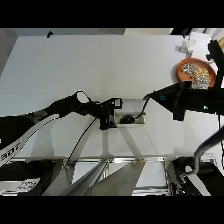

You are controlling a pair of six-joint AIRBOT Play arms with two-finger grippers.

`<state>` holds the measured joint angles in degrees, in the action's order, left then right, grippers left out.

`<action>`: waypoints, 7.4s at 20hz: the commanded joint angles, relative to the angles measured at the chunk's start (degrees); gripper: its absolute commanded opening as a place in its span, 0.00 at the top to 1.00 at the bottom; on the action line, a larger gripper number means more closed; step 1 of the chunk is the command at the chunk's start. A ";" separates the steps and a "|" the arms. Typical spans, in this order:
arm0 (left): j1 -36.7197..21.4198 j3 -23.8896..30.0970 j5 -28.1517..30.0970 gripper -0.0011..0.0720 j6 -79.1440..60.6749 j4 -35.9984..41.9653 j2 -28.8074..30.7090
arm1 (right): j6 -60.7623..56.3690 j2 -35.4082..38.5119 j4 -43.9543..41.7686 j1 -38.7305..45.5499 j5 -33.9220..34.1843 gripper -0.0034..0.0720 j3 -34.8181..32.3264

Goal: Fold the box and place the chain.

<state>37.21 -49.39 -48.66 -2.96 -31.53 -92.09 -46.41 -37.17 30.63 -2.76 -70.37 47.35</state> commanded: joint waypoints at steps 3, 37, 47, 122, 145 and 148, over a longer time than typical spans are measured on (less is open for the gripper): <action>0.02 -0.04 1.29 0.71 0.00 -0.02 0.04 | 3.74 0.90 -8.79 -0.17 -3.34 0.94 0.00; 0.02 -0.04 1.29 0.71 0.00 0.00 0.04 | 7.54 -21.51 20.04 -13.00 8.66 0.65 1.07; 0.02 -0.04 1.29 0.71 0.00 -0.02 0.04 | 14.19 -31.58 19.91 -7.69 12.57 0.81 7.15; 0.02 -0.02 1.29 0.71 0.00 0.00 0.04 | 36.13 -25.57 7.54 -16.52 15.32 0.94 -15.39; 0.02 -0.04 1.31 0.71 0.00 0.00 0.04 | -27.67 -9.03 54.88 -16.02 3.32 0.94 -8.02; 0.02 -0.04 1.31 0.71 0.00 0.00 0.02 | -31.26 -9.64 58.25 -7.23 -11.63 0.94 -9.53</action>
<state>37.23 -49.39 -48.51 -2.83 -31.42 -92.09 -63.75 -47.81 77.01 -15.46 -67.46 37.60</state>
